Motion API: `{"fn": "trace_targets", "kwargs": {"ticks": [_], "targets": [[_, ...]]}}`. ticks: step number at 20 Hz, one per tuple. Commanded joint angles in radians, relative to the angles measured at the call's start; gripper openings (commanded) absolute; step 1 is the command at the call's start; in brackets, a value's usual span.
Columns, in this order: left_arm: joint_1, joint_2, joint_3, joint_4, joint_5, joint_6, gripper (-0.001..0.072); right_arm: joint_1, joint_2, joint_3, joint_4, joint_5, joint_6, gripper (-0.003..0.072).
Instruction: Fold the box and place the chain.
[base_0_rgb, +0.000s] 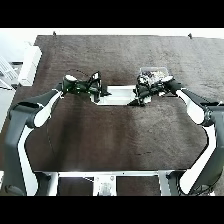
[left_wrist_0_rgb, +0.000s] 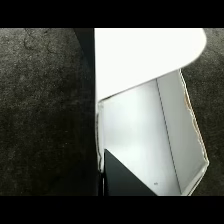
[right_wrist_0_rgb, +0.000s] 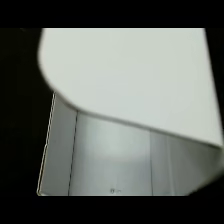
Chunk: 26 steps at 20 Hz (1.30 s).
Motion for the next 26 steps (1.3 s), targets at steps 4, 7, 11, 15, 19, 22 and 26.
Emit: {"fn": "trace_targets", "kwargs": {"ticks": [4, 7, 11, 15, 19, 22, 26], "targets": [[0.001, 0.000, 0.000, 0.000, 0.000, 0.000, 0.0023, 0.000, -0.006, 0.005, 0.005, 0.005, 0.005, 0.0643], [0.001, 0.000, 0.000, 0.000, 0.000, 0.000, 0.0022, 0.000, -0.006, 0.005, 0.004, 0.006, 0.005, 0.0592], [0.001, 0.000, 0.000, 0.000, 0.000, 0.000, 0.0022, 0.000, -0.006, 0.005, 0.004, 0.005, 0.005, 0.0587], [0.001, 0.000, 0.000, 0.000, 0.000, 0.000, 0.0023, 0.000, -0.006, 0.005, 0.005, 0.005, 0.005, 0.0587], [0.001, 0.000, 0.000, 0.000, 0.000, 0.000, 0.0022, 0.001, -0.006, 0.005, 0.005, 0.005, 0.005, 0.0587], [0.001, 0.000, 0.000, 0.000, 0.000, 0.000, 0.0022, 0.001, -0.006, 0.005, 0.005, 0.005, 0.005, 0.0587], [0.001, 0.000, 0.000, 0.000, 0.000, 0.000, 0.0022, 0.001, -0.006, 0.005, 0.005, 0.005, 0.005, 0.0587]]}}
